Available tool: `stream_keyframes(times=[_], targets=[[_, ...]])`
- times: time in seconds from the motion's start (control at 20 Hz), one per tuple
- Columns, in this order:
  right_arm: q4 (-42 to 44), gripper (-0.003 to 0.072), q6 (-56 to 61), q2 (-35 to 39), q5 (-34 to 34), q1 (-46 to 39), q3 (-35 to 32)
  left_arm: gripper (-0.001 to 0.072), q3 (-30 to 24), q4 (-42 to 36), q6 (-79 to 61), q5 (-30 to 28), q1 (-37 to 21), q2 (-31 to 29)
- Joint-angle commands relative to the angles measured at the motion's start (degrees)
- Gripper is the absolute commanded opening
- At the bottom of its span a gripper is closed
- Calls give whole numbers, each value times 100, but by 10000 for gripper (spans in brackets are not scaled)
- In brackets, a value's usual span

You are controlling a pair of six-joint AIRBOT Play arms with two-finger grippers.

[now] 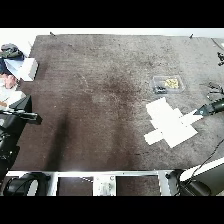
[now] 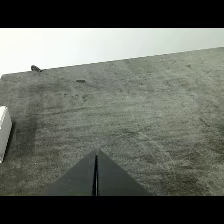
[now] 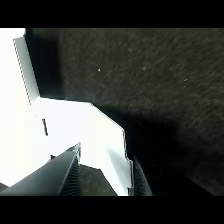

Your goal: Fold the box and place the chain.

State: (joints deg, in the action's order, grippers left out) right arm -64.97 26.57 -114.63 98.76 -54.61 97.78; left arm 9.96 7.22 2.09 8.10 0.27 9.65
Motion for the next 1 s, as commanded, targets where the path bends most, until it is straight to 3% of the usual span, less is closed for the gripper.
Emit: stream_keyframes(times=[0.0, 0.1, 0.15, 0.6, 0.65, 0.75, 0.95], targets=[[245, 355, 9, -2, 398, 63, -79, 13, 0, 2, -2, -2, 2, -4], [435, 335, 55, 7, 479, 79, -212, 12, 0, 2, -2, -2, 2, -4], [431, 277, 66, 11, 481, 118, -361, 13, 0, 2, -2, -2, 2, -4], [505, 266, 63, 114, 490, 575, -1204, 13, 0, 2, -2, -2, 2, -4], [433, 142, 66, 144, 494, 584, -1250, 13, 0, 2, -2, -2, 2, -4], [437, 8, 61, 302, 494, 584, -1342, 12, 0, 2, -2, -2, 2, -4], [761, -13, -17, 892, 487, 588, -1687, 13, 0, 2, -2, -2, 2, -4]])
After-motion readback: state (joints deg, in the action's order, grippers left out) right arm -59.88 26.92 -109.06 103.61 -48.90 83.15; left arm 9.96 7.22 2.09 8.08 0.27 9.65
